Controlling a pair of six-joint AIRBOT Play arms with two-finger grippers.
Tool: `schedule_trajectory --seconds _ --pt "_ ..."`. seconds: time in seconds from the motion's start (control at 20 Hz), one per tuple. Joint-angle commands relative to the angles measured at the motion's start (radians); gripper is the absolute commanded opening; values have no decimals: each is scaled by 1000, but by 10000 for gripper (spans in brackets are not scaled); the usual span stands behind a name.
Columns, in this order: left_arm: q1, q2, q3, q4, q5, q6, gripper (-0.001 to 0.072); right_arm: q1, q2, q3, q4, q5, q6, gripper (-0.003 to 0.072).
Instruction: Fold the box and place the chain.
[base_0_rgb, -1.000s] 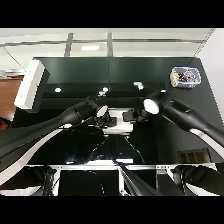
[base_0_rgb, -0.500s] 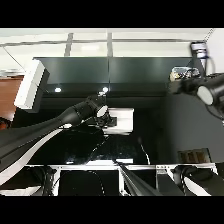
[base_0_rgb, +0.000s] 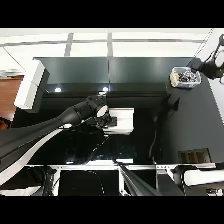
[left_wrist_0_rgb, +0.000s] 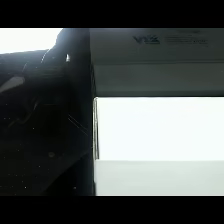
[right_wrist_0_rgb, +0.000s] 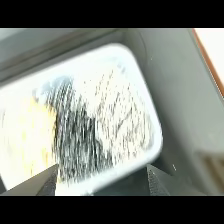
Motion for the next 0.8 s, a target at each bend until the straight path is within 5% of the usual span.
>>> schedule_trajectory --seconds 0.0,0.2,0.65,0.75 --pt "0 -1 0 0 -2 0 30 -31 -289 373 46 254 108 630" --pt "1 -1 0 0 -2 0 30 -31 -454 554 46 325 169 624" --pt "1 -1 0 0 -1 0 30 -43 -522 554 36 304 204 620" --pt "1 -1 0 0 -1 0 30 -43 -528 552 35 304 204 540"
